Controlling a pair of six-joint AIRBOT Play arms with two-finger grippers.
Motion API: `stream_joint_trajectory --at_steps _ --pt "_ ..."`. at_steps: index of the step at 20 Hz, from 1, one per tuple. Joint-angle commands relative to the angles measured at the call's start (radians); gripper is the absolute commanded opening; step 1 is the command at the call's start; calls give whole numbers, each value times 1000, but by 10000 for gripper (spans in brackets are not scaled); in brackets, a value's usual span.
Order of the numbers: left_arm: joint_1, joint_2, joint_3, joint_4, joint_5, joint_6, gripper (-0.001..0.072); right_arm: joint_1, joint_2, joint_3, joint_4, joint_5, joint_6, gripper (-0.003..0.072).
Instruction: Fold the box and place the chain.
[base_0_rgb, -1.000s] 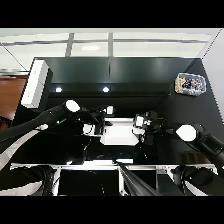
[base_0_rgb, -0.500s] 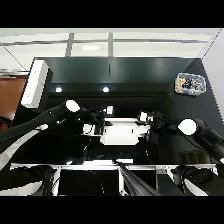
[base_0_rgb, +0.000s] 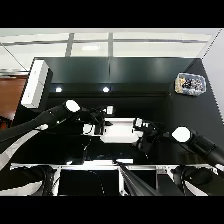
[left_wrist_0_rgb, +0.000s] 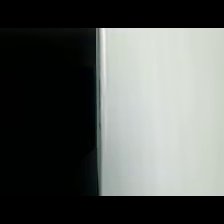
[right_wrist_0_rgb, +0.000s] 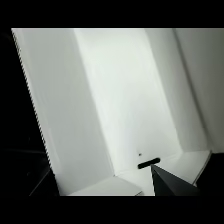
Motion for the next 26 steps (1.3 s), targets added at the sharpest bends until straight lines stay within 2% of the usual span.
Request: stream_joint_trajectory --at_steps 1,7,18,22,26 --pt "1 -1 0 0 -1 0 28 24 2 31 -24 -101 2 709" --pt "1 -1 0 0 -1 0 28 24 3 98 -192 -77 1 710" --pt "1 -1 0 0 -1 0 28 -50 3 98 -207 -30 1 710" --pt "1 -1 0 0 -1 0 28 -46 -31 98 -115 11 -83 709" --pt "1 -1 0 0 -1 0 28 -46 -109 98 90 25 -364 710"
